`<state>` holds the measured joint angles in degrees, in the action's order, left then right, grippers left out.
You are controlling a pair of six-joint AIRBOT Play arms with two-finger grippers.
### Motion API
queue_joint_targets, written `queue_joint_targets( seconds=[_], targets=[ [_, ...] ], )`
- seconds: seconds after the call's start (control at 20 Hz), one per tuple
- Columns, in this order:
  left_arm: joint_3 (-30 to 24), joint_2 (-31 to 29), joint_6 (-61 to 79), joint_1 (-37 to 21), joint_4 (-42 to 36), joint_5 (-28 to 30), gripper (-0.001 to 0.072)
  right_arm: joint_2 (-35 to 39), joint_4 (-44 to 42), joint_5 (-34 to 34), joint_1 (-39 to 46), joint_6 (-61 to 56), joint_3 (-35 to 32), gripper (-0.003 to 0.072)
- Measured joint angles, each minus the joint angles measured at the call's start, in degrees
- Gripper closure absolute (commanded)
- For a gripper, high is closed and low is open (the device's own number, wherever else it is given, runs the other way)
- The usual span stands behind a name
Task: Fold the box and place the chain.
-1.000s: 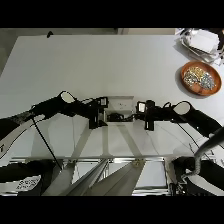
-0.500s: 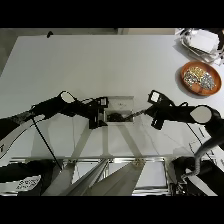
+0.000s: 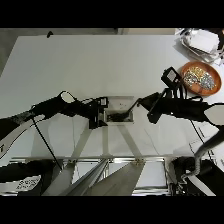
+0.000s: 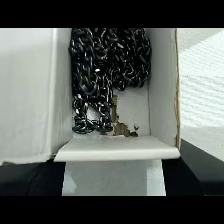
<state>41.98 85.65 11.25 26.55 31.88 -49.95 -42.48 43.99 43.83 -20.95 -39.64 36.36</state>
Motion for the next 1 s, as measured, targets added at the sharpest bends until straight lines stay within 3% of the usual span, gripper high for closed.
queue_joint_targets(
  seconds=[0.6,0.7,0.75,0.85,1.0],
  targets=[
    [0.00,0.00,0.00,0.00,0.00,0.00,0.0498,-20.92,-6.12,-9.53,-14.05,-2.36,1.88,0.0665],
    [0.00,0.00,0.00,0.00,0.00,0.00,0.0498,-23.23,-6.56,-11.17,-15.08,-2.56,1.88,0.0554],
    [0.00,0.00,0.02,0.00,0.02,0.00,0.0498,-24.15,-6.62,-11.72,-15.41,-2.97,1.88,0.0552],
    [0.00,0.00,0.00,0.00,0.00,0.00,0.0498,-25.35,-6.51,-12.41,-15.78,-3.93,1.95,0.0457],
    [0.00,0.00,0.00,0.00,0.02,-0.02,0.0498,-26.16,-6.29,-11.34,-15.30,-4.57,3.39,0.0451]
  ],
)
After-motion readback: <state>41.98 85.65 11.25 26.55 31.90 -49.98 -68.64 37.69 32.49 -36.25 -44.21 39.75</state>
